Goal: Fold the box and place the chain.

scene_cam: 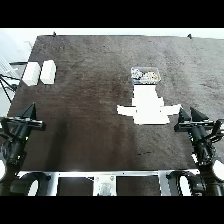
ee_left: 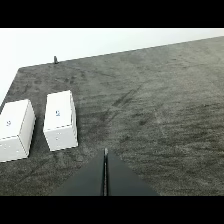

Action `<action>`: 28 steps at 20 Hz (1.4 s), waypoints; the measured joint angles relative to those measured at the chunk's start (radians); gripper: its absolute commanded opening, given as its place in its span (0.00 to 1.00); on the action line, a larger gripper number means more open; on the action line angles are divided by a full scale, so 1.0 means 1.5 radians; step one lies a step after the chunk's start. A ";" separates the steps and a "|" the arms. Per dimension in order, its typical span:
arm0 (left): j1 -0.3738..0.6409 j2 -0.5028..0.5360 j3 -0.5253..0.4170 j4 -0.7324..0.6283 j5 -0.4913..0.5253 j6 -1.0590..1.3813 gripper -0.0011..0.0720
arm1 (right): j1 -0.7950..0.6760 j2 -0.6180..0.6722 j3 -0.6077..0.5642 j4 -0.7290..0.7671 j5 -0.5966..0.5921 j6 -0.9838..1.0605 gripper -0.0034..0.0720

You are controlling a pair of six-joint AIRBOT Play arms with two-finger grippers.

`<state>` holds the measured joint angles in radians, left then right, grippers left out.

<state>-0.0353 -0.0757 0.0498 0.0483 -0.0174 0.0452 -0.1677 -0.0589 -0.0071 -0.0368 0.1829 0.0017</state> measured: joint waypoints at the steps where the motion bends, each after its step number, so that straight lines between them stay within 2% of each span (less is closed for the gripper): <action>1: 0.000 0.000 0.000 0.000 0.000 0.000 0.04 | 0.000 0.000 0.000 0.000 0.000 0.000 0.61; 7: 0.000 0.000 0.000 0.000 0.000 0.000 0.04 | 0.000 0.000 0.001 0.000 0.000 0.001 0.61; 9: 0.000 0.000 0.000 0.000 0.000 0.000 0.04 | 0.000 0.000 0.009 0.001 0.000 0.008 0.73; 13: 0.000 0.000 0.000 0.000 0.000 0.000 0.04 | -0.005 -0.019 0.055 0.011 -0.033 0.025 0.73; 16: 0.000 0.000 0.000 0.000 0.000 0.000 0.04 | -0.025 -0.104 0.112 0.016 -0.051 0.038 0.73; 18: 0.000 0.000 0.000 0.000 0.000 0.000 0.04 | -0.052 -0.209 0.164 0.017 -0.039 0.050 0.73; 21: 0.000 0.000 0.000 0.000 0.000 0.000 0.04 | -0.135 -0.428 0.270 -0.033 0.099 0.127 0.73; 25: 0.000 0.000 0.000 0.000 0.000 0.000 0.04 | -0.270 -0.718 0.474 -0.238 0.413 0.330 0.73; 28: 0.000 0.000 0.000 0.000 0.000 0.000 0.04 | -0.330 -0.859 0.630 -0.352 0.604 0.438 0.73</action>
<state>-0.0353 -0.0757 0.0498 0.0483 -0.0174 0.0452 -0.6624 -1.3479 0.9386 -0.5644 1.0893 0.6586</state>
